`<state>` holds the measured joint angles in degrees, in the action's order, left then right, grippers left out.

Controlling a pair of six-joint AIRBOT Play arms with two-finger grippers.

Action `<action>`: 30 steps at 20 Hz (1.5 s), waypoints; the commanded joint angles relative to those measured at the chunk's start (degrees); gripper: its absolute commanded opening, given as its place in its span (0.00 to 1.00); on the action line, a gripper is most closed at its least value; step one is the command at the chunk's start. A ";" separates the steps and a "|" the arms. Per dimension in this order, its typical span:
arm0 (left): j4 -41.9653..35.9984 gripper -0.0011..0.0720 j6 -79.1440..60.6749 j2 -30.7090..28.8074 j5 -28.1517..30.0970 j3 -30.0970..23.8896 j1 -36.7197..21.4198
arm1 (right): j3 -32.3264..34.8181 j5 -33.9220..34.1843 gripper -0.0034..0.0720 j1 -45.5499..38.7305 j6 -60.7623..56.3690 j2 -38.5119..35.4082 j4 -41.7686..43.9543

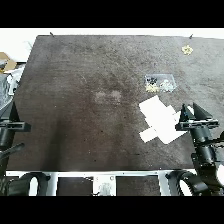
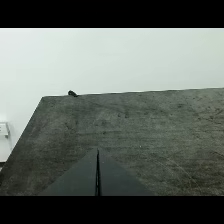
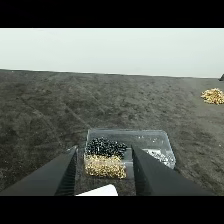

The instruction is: Fold the box and place the chain.

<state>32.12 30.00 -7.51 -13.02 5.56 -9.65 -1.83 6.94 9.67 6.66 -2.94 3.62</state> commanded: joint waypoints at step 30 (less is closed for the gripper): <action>0.00 0.03 -0.02 -0.04 0.09 -0.02 0.00 | -65.20 -70.03 0.59 -46.27 -40.00 75.97 -39.87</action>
